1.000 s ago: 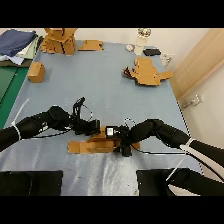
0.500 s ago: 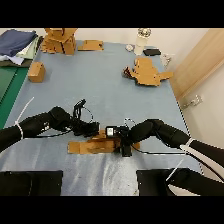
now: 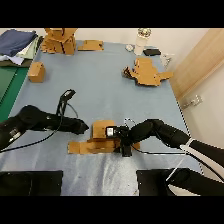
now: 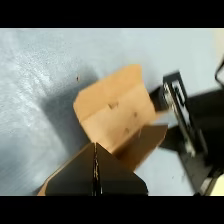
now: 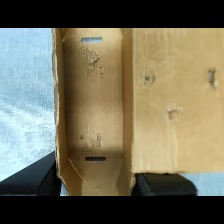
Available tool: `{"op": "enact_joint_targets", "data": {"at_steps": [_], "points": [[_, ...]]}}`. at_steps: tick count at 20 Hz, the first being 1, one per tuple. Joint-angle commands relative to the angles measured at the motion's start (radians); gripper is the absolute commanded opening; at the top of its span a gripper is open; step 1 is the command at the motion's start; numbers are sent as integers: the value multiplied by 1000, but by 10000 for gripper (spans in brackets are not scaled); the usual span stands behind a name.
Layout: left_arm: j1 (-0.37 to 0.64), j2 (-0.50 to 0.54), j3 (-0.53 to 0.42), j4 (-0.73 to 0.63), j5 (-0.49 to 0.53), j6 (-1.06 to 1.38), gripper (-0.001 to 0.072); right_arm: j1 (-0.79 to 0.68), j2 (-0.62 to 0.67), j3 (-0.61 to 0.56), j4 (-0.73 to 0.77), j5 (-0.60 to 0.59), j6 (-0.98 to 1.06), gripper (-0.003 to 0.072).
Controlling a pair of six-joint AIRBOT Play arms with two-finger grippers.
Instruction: Fold the box.
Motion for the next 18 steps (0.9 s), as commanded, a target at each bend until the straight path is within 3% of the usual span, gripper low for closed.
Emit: {"op": "enact_joint_targets", "data": {"at_steps": [1,2,3,10,18], "points": [[50,192,-55,68,-174,388,301,0,0,0,-1,0,0,488],[37,210,-63,71,-163,439,640,0,0,0,-1,0,0,488],[26,212,-67,74,-163,470,668,0,0,0,0,0,0,488],[-66,75,-76,182,-129,683,669,0,0,0,-1,0,0,488],[-133,-107,-109,131,68,837,670,0,0,0,-1,0,0,488]]}}
